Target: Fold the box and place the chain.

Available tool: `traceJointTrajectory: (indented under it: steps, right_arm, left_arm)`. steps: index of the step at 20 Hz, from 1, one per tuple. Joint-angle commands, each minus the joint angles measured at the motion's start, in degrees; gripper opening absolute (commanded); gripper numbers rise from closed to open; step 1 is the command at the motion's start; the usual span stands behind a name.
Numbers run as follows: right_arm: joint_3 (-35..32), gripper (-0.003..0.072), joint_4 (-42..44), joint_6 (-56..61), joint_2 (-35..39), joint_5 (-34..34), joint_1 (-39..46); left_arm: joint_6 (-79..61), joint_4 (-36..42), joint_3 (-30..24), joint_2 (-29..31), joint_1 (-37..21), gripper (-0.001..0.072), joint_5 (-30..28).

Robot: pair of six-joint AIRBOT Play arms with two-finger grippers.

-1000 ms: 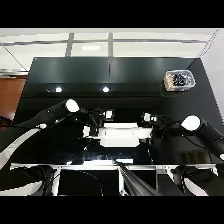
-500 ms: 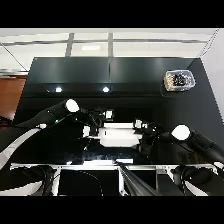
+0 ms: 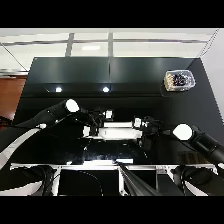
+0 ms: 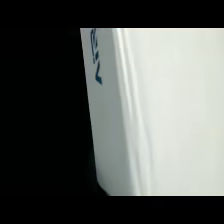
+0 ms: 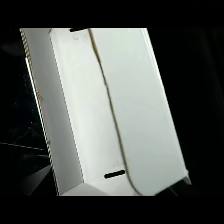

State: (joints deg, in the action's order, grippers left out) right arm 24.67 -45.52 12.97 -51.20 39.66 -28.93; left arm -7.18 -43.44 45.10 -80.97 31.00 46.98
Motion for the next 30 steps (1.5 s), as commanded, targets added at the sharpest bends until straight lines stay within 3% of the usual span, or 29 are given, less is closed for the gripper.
traceJointTrajectory:
  steps: [1, 12, 30]
  right_arm:
    - [0.26, 0.0695, -4.57, -1.51, 0.35, -0.22, -0.07]
    - [0.26, 0.0687, -3.98, -1.42, 0.35, -4.33, -0.04]
    - [0.61, 0.0687, 0.94, -3.04, 0.81, -3.50, 3.58]
  left_arm:
    - [0.02, 0.00, 0.07, 0.02, -0.02, 0.0025, 0.02]
    - [0.04, 0.00, 0.07, 0.02, -0.02, 0.0025, 0.02]
    - [0.04, 0.00, 0.07, 0.04, -0.02, 0.0024, 0.04]
